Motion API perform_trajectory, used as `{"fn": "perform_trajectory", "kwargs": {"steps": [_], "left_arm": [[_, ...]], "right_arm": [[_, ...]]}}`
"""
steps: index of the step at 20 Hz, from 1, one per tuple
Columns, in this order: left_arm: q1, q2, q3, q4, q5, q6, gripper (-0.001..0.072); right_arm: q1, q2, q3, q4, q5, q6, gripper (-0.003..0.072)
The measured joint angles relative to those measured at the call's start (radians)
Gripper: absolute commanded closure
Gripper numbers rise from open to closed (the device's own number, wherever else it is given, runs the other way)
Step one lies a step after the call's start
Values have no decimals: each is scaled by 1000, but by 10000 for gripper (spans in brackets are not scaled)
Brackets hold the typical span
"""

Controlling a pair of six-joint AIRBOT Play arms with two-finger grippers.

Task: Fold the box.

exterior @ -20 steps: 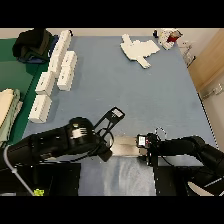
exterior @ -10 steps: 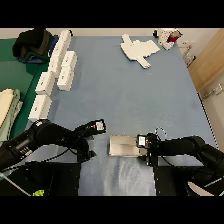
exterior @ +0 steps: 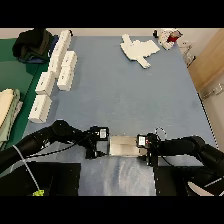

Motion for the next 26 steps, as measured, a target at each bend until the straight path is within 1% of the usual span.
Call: {"fn": "perform_trajectory", "kwargs": {"steps": [2,8,12,18,19,20,21,26], "left_arm": [[-27,-36,-2,-54,26,57,17],[-95,-103,-2,-132,85,119,17],[-121,-117,0,-148,125,122,17],[-171,-125,0,-124,182,95,18],[-175,-125,0,-121,195,87,31],[-179,-125,0,-120,203,82,196],[-181,-125,0,-117,207,77,303],[-187,-125,0,-114,216,71,300]], "right_arm": [[0,0,0,0,0,0,176],[0,0,0,0,0,0,176],[0,0,0,0,0,0,176],[0,0,0,0,0,0,176],[0,0,0,0,0,0,176],[0,0,0,0,0,0,176],[0,0,0,0,0,0,176],[0,0,0,0,0,1,176]]}}
